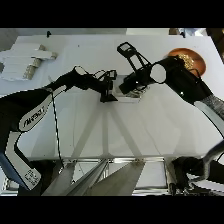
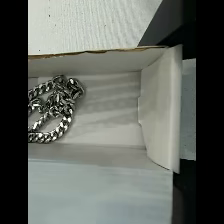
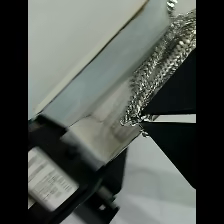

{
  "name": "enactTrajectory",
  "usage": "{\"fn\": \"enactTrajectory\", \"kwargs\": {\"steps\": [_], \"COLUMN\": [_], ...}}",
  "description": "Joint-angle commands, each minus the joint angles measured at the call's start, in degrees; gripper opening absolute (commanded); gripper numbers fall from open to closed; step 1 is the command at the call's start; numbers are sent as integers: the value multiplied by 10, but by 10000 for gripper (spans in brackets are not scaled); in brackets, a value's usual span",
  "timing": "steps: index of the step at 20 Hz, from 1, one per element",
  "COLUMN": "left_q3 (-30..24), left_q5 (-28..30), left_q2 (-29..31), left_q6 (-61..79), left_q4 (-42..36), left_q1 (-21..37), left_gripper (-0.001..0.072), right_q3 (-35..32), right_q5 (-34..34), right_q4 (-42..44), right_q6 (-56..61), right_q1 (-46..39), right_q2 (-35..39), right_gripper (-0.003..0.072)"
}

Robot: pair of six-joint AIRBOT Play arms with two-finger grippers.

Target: Fold the box and place the chain.

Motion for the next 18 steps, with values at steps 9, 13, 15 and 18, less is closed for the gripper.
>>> {"fn": "enactTrajectory", "kwargs": {"steps": [9,13,15,18], "left_q3": [0,0,0,0], "left_q5": [0,0,0,0], "left_q2": [0,0,0,0], "left_q6": [0,0,0,0], "left_q4": [0,0,0,0], "left_q1": [0,0,0,0], "left_gripper": [376,376,376,376], "right_q3": [7,7,7,7], "right_q5": [-32,-24,-19,5], "right_q4": [55,38,34,31], "right_q6": [-19,-2,-2,-5], "right_q1": [4,4,4,2], "right_q2": [-86,-109,-108,-91], "right_gripper": [14,27,152,171]}}
